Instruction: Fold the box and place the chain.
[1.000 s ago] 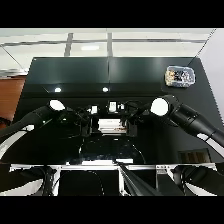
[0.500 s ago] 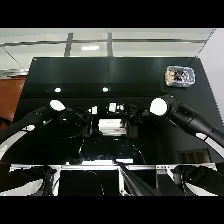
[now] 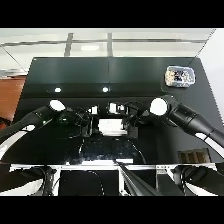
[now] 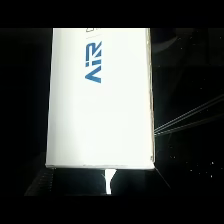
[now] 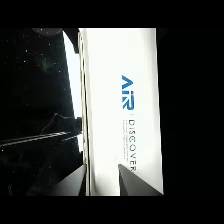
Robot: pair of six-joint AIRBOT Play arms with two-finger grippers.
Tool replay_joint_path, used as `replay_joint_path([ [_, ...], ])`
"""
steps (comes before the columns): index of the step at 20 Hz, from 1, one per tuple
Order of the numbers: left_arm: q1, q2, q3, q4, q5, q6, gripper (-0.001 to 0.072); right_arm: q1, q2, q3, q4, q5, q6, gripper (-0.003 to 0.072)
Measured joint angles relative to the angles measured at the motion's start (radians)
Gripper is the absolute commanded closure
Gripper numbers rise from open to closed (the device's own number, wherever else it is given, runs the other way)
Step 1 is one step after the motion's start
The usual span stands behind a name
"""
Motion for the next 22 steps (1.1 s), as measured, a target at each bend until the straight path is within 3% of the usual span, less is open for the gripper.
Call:
replay_joint_path([
  [7,0.0,0.0,0.0,0.0,0.0,0.0,0.032,0.0,0.002,-0.027,0.0,-0.003,0.023,0.0435],
  [11,0.0,0.0,0.0,0.0,0.001,-0.001,0.032,-0.017,0.054,-0.029,-0.005,0.008,0.171,0.0438],
  [12,0.0,0.0,0.0,0.0,0.001,-0.001,0.032,-0.034,0.074,-0.03,-0.007,0.013,0.246,0.0495],
  [13,0.0,0.0,0.0,0.0,0.001,-0.001,0.032,-0.055,0.097,-0.033,-0.005,0.029,0.325,0.0612],
  [14,0.0,0.0,0.0,0.0,0.001,-0.001,0.032,-0.072,0.113,-0.042,0.005,0.043,0.386,0.0678],
  [15,0.0,0.0,0.0,0.0,0.002,-0.001,0.032,-0.089,0.126,-0.057,0.026,0.06,0.441,0.0681],
  [17,0.0,0.0,0.0,0.0,0.002,-0.001,0.032,-0.108,0.141,-0.102,0.106,0.055,0.527,0.0682],
  [22,0.0,0.0,0.0,0.0,0.002,-0.001,0.032,-0.126,0.121,-0.209,0.485,-0.07,0.63,0.068],
])
